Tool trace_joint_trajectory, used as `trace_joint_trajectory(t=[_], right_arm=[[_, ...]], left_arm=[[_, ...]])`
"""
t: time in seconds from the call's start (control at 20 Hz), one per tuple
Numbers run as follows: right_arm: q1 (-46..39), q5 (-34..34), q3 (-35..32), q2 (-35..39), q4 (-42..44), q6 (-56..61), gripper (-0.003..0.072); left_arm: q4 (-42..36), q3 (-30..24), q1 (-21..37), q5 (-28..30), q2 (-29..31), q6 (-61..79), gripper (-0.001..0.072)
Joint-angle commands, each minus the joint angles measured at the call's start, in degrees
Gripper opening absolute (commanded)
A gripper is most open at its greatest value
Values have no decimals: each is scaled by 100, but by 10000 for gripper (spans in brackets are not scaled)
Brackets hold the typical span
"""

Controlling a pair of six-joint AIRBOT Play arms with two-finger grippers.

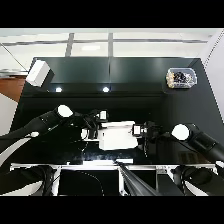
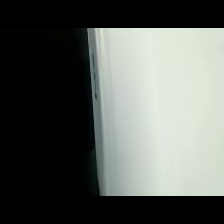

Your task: Fold the box and place the chain.

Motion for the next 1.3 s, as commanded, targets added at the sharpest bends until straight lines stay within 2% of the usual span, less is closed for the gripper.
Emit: trace_joint_trajectory(t=[0.0, 0.6, 1.25], right_arm=[[149, -81, -2, -120, 39, -116, 699], [557, -275, 0, -195, 428, -214, 698], [271, -348, 586, 9, 35, 560, 698]], left_arm=[[-7, 7, 7, -28, -2, 15, 32], [-7, 7, 7, -26, -2, 15, 31], [-7, 7, 7, -28, -2, 15, 32]])
